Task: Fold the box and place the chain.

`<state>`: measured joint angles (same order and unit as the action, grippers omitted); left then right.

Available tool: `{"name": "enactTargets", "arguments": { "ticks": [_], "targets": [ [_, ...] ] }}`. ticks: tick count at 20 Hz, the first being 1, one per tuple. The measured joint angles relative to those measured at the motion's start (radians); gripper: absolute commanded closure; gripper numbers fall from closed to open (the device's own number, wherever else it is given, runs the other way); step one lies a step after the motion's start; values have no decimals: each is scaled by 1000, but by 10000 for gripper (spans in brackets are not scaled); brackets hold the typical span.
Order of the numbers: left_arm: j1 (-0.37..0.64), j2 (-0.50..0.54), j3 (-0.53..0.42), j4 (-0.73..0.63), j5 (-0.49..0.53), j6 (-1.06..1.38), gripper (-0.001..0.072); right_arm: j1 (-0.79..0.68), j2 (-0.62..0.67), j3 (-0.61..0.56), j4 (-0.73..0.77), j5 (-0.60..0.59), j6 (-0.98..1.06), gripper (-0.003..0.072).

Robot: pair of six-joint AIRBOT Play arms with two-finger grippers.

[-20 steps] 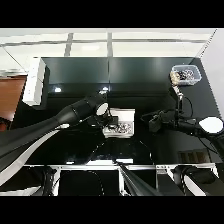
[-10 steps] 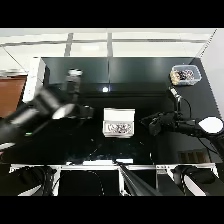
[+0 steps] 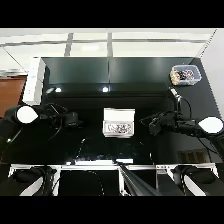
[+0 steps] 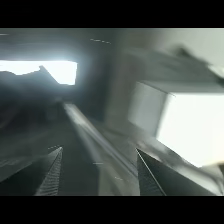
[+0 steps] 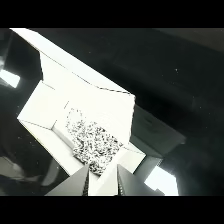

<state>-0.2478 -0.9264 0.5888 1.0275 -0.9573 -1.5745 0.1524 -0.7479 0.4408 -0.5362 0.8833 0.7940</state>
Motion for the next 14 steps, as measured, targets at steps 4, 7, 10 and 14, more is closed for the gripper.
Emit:
{"name": "enactTargets", "arguments": {
  "ticks": [4,7,10,14],
  "targets": [
    [21,-75,-34,-332,3,743,-7,0,0,0,-1,2,36,493],
    [3,-96,-19,-396,-4,1174,-8,0,0,0,-1,6,68,494],
    [-19,-129,3,-345,2,1424,-7,0,0,0,0,11,97,494],
    [-37,-214,21,-346,8,1669,-7,0,0,0,0,13,124,494]
  ]
}}
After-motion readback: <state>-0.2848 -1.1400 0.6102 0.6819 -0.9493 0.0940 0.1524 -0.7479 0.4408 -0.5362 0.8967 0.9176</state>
